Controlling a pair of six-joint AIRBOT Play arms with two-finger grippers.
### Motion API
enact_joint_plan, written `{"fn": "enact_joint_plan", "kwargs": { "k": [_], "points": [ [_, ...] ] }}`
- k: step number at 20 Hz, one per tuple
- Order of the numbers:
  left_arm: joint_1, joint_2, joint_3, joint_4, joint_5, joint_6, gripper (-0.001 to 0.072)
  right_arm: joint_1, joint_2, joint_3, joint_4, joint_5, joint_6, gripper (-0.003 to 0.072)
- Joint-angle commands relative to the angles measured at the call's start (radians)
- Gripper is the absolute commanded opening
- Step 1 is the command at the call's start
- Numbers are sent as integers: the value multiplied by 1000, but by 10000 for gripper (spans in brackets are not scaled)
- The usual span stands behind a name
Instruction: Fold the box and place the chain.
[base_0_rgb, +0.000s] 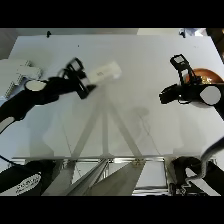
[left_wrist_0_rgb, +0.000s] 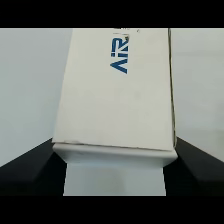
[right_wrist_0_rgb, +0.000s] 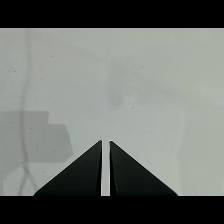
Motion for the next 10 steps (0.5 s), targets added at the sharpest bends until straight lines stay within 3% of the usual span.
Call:
{"fn": "enact_joint_plan", "kwargs": {
  "k": [1,7,10],
  "points": [
    [108,37,1,3,222,-143,11,-1,1,1,0,0,0,56],
    [308,-47,1,2,416,-309,7,-1,1,1,0,0,0,56],
    [330,-163,1,2,426,-331,8,-1,1,1,0,0,0,56]
  ]
}}
